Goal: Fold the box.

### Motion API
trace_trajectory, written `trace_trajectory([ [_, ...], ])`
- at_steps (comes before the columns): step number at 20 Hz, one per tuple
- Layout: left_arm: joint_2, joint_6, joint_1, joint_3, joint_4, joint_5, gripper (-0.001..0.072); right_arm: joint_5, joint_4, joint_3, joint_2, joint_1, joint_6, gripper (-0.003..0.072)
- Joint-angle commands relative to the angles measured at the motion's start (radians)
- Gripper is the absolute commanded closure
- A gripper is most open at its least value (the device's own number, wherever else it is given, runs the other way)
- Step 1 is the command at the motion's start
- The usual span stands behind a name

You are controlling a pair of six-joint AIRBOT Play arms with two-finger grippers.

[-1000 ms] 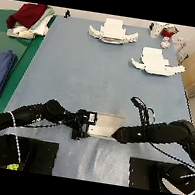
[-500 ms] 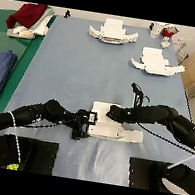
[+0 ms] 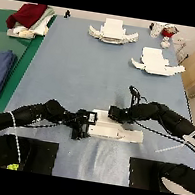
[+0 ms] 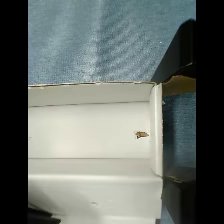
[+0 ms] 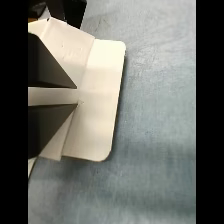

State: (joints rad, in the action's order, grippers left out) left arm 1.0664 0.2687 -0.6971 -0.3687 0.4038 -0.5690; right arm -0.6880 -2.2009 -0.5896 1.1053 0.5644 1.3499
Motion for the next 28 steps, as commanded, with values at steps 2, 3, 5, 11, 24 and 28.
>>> trace_trajectory([
  [2,0.000,0.000,0.000,0.000,0.000,0.000,0.0182,-0.027,0.006,-0.001,0.009,-0.001,0.011,0.0526],
  [3,0.000,0.000,0.000,0.000,0.000,0.000,0.0182,-0.033,0.006,-0.002,0.009,-0.001,0.012,0.0526],
  [5,0.000,0.000,0.000,0.000,0.000,0.000,0.0182,-0.065,0.007,-0.010,0.006,-0.002,0.014,0.0527],
  [11,0.000,0.001,0.000,0.000,0.000,0.000,0.0181,-0.291,0.150,-0.150,-0.095,-0.004,0.250,0.0527],
  [24,0.000,0.000,0.000,0.000,0.000,0.000,0.0182,-0.552,0.376,0.047,-0.428,-0.001,0.895,0.0138],
  [28,0.000,0.000,0.000,0.000,0.000,0.000,0.0182,-0.311,0.348,0.171,-0.406,-0.001,1.193,0.0085],
])
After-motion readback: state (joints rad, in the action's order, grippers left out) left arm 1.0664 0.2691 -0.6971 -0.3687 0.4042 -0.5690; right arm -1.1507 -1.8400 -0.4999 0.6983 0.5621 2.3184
